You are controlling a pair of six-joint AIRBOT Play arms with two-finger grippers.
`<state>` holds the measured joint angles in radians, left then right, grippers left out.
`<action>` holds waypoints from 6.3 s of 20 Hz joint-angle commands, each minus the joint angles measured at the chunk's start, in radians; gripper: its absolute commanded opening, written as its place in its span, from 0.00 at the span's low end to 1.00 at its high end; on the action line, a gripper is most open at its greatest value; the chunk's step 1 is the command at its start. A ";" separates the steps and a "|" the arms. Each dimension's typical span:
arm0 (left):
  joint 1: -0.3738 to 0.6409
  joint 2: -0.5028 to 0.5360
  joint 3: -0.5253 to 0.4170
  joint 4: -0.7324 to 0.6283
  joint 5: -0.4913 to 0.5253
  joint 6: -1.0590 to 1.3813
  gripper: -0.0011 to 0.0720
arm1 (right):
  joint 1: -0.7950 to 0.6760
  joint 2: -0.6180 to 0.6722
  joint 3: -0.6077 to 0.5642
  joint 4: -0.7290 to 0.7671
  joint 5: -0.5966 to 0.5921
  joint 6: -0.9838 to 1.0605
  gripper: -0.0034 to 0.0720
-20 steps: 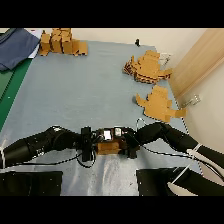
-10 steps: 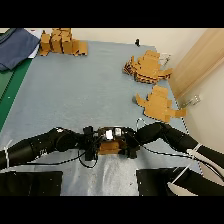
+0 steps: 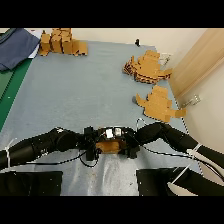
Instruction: Fold the box.
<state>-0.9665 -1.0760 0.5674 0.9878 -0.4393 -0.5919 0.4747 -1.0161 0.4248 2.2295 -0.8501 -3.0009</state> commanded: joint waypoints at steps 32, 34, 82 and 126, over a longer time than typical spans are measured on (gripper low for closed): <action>0.129 0.117 -0.119 0.192 -0.199 -1.369 0.03 | 0.001 0.000 0.000 0.000 0.000 0.000 0.72; 0.129 0.107 -0.119 0.145 -0.169 -1.340 0.03 | 0.001 0.000 0.000 0.000 0.000 0.000 0.72; 0.165 0.141 -0.061 -0.109 -0.138 -1.147 0.54 | 0.001 0.000 0.000 0.000 0.000 0.000 0.72; 0.255 0.011 -0.053 -0.336 -0.277 -0.952 0.03 | 0.001 0.000 0.000 0.000 0.000 0.000 0.72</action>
<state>-0.7158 -1.0645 0.5133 0.6857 -0.6975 -1.5723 0.4747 -1.0161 0.4248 2.2292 -0.8501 -3.0009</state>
